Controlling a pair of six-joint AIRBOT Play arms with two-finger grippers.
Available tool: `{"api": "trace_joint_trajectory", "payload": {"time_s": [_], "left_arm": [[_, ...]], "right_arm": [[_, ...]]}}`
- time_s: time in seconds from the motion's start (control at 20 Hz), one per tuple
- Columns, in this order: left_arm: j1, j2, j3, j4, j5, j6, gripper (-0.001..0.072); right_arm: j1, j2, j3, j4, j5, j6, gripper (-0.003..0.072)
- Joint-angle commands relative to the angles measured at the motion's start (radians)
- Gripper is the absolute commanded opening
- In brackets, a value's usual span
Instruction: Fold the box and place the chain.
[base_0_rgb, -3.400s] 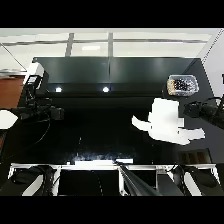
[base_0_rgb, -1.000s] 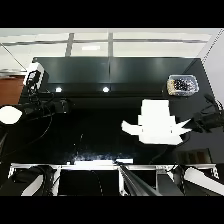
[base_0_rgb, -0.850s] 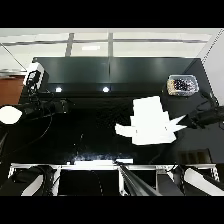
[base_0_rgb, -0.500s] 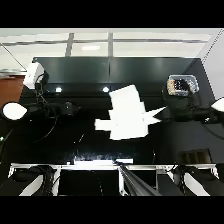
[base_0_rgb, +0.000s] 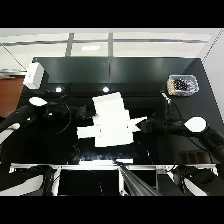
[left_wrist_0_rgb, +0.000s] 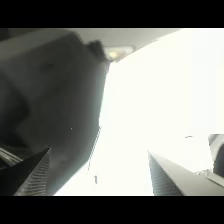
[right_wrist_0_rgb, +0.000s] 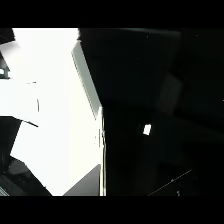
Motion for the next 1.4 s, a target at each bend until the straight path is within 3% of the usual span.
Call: {"api": "trace_joint_trajectory", "payload": {"time_s": [0.0,0.25,0.35,0.5,0.65,0.7,0.8,0.85,0.9,1.0,1.05,1.2,1.35], "left_arm": [[-0.002,-0.161,0.068,-0.091,-0.093,0.197,0.0702],[-0.007,-0.377,0.242,-0.078,-0.483,0.422,0.07],[-0.014,-0.438,0.297,-0.036,-0.543,0.421,0.0682],[-0.045,-0.447,0.335,0.052,-0.513,0.449,0.0484],[-0.061,-0.447,0.351,0.072,-0.507,0.499,0.0339],[-0.063,-0.447,0.352,0.071,-0.507,0.501,0.0257],[-0.063,-0.447,0.352,0.077,-0.514,0.501,0.0197],[-0.063,-0.447,0.352,0.084,-0.515,0.501,0.0073],[-0.063,-0.447,0.353,0.097,-0.515,0.505,0.0027],[-0.063,-0.444,0.362,0.122,-0.515,0.504,0.0026],[-0.063,-0.437,0.364,0.124,-0.51,0.504,0.0025],[-0.073,-0.381,0.364,0.163,-0.454,0.504,0.0023],[-0.125,-0.287,0.355,0.278,-0.365,0.509,0.0021]], "right_arm": [[0.039,0.004,-0.009,0.003,-0.031,0.015,0.0023],[0.039,0.004,-0.009,0.003,-0.027,0.015,0.0023],[0.039,0.004,-0.009,0.003,-0.027,0.016,0.0023],[0.039,0.004,-0.009,0.003,-0.027,0.015,0.0023],[0.039,0.004,-0.009,0.003,-0.029,0.015,0.0023],[0.039,0.004,-0.009,0.003,-0.031,0.015,0.0023],[0.039,0.004,-0.009,0.003,-0.034,0.015,0.0023],[0.037,0.004,-0.009,0.002,-0.036,0.015,0.0023],[0.031,0.004,-0.008,0.002,-0.036,0.015,0.0048],[-0.018,0.004,0.003,-0.025,0.008,0.015,0.0663],[-0.062,0.008,0.021,-0.063,0.056,0.014,0.0694],[-0.233,0.036,0.13,-0.248,0.161,-0.002,0.0693],[-0.342,0.039,0.229,-0.431,0.127,-0.087,0.0693]]}}
